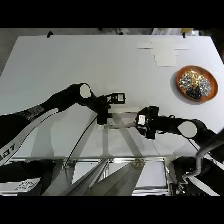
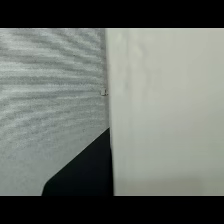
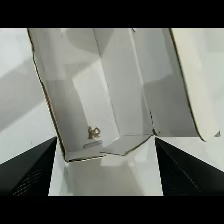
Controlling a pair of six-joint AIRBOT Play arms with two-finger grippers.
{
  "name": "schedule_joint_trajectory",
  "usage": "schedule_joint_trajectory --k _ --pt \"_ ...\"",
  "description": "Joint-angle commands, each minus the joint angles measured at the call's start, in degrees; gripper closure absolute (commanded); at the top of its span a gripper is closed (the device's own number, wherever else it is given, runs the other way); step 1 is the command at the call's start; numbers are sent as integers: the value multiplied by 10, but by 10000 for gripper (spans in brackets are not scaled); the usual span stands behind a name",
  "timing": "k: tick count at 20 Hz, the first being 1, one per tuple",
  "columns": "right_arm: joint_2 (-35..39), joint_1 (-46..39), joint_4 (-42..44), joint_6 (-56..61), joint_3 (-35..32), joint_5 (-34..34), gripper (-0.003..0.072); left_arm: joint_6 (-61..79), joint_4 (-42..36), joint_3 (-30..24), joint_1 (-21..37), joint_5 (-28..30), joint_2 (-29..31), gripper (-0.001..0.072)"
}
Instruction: Fold the box and place the chain.
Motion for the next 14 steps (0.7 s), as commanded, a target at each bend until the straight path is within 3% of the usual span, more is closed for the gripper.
schedule_joint_trajectory --k 1,7,14 --pt "-31 -35 42 -64 13 29 37 0 0 0 0 0 0 699" --pt "-71 -81 79 -88 27 47 37 0 0 0 0 0 0 699" --pt "-142 -87 163 -226 35 63 36 0 0 0 0 0 0 699"
